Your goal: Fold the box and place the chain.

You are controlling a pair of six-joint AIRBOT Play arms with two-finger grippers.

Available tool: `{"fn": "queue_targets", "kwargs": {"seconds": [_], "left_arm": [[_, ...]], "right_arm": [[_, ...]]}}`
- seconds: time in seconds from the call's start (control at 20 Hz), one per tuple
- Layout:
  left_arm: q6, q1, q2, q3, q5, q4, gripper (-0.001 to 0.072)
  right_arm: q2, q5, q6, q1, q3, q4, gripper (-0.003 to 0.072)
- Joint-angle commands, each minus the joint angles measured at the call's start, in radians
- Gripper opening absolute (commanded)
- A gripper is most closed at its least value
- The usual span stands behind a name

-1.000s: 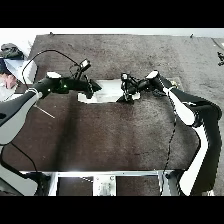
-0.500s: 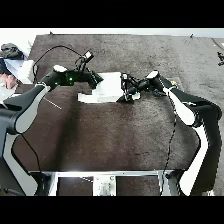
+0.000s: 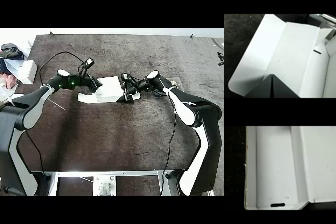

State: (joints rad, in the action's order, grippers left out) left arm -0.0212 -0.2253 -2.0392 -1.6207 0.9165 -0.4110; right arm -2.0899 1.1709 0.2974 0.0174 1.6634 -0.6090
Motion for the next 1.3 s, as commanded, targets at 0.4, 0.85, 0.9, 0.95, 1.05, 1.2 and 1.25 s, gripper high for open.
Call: {"fn": "queue_targets", "kwargs": {"seconds": [0.4,0.85,0.9,0.95,1.05,1.2,1.25], "left_arm": [[0.071,0.084,0.151,-0.050,0.200,-0.037,0.0011],[0.043,0.044,0.154,-0.019,0.171,-0.489,0.0717],[0.061,0.033,0.149,-0.017,0.167,-0.497,0.0717],[0.071,0.021,0.144,-0.011,0.163,-0.500,0.0717],[0.074,-0.003,0.129,-0.005,0.169,-0.527,0.0716],[0.074,-0.027,0.107,-0.005,0.165,-0.526,0.0716],[0.074,-0.032,0.098,-0.005,0.165,-0.528,0.0715]], "right_arm": [[0.000,0.000,0.001,0.000,0.001,0.000,0.0375],[0.000,0.000,0.001,0.000,0.001,-0.001,0.0375],[0.000,0.000,0.001,0.000,0.001,0.000,0.0375],[0.000,0.000,0.001,0.000,0.001,0.000,0.0375],[0.000,0.000,0.001,0.000,0.001,-0.001,0.0375],[0.000,0.000,0.001,0.000,0.001,0.000,0.0375],[0.000,0.000,0.001,0.000,0.001,0.000,0.0375]]}}
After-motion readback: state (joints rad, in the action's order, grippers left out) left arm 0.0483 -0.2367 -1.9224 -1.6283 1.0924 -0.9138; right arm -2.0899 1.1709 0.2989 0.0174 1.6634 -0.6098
